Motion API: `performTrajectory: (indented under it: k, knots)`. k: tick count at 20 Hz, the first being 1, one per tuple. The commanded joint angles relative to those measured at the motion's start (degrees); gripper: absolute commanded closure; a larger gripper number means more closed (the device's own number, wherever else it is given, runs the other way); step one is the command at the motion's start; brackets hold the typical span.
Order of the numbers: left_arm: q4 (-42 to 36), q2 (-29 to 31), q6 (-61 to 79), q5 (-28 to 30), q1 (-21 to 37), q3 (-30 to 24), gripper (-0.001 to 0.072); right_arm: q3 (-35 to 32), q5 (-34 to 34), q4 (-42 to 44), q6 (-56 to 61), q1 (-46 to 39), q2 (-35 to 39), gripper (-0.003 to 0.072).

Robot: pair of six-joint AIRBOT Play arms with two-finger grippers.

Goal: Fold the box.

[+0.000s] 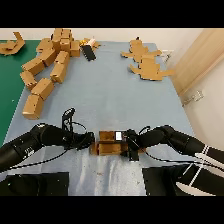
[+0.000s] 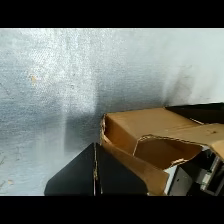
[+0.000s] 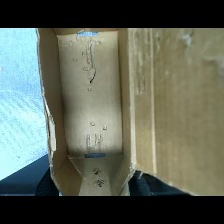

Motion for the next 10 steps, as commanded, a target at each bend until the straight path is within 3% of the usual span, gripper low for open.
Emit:
performTrajectory:
  k: [1,2,10]
  knots:
    - [0.13,0.02,1.22,-0.72,0.42,0.07,0.0257,-0.02,0.0,-0.02,0.0,0.0,-0.02,0.0222]
    - [0.13,0.02,1.2,-0.72,0.42,0.07,0.0231,-0.04,0.0,-0.02,0.0,0.0,-0.02,0.0222]
    - [-1.42,0.87,1.22,-1.92,0.42,1.66,0.0228,-0.04,0.0,-0.02,0.0,0.0,-0.02,0.0222]
